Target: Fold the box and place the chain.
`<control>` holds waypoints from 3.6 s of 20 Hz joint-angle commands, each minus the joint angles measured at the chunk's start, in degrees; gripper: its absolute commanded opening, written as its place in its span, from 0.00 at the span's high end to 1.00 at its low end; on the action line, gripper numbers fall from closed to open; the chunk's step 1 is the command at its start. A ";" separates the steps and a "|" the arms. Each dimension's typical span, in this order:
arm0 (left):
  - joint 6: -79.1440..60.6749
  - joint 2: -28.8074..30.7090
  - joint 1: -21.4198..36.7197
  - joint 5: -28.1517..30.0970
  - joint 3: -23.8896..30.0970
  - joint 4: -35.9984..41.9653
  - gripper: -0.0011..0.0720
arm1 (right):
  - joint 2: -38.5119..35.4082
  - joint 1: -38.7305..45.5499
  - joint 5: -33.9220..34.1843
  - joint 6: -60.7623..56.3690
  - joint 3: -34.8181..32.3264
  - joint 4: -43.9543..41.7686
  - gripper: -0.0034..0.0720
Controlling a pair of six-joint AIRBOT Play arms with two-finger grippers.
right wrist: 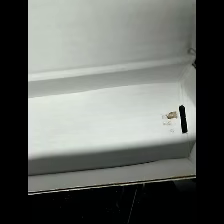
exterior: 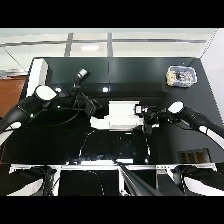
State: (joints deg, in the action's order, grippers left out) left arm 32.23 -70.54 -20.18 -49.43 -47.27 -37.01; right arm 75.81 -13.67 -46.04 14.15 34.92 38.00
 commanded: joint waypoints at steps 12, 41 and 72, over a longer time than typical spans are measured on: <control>-36.50 -6.54 -10.40 5.84 2.82 -10.05 0.05 | 0.04 -0.02 0.00 0.00 0.00 0.00 0.73; -36.54 -11.08 -13.55 10.36 2.82 6.36 0.59 | 0.04 -0.02 0.00 0.00 0.00 0.00 0.73; 28.50 -18.78 5.44 -14.67 1.57 10.01 0.96 | 0.04 -0.02 0.00 0.00 0.00 0.00 0.73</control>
State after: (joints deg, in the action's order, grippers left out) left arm 65.34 -87.85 -13.45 -63.57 -44.05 -33.10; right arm 75.81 -13.67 -46.02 14.17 34.94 38.00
